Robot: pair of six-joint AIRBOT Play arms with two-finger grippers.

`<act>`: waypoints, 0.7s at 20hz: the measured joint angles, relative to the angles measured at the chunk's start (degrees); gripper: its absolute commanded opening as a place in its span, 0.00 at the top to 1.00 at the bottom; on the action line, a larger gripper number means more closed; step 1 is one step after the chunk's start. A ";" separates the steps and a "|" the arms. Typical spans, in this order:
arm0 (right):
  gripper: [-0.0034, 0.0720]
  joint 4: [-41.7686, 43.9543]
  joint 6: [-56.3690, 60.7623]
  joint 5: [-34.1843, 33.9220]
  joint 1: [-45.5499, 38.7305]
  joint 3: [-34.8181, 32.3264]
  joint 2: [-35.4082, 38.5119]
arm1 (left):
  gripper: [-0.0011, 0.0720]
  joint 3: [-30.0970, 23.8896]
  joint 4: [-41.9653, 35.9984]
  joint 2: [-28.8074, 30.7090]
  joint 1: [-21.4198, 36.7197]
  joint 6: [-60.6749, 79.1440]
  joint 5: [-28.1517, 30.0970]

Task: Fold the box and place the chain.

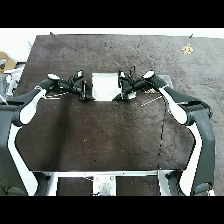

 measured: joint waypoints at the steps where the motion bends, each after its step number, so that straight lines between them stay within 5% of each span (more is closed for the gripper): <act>1: 0.38 0.00 -0.02 0.00 0.00 0.00 0.00 | 0.00 0.00 -0.24 -0.33 -0.28 0.48 0.31; 14: 0.38 0.00 0.00 0.00 0.00 0.00 0.00 | 0.00 0.00 -3.85 -1.95 -1.27 3.50 1.33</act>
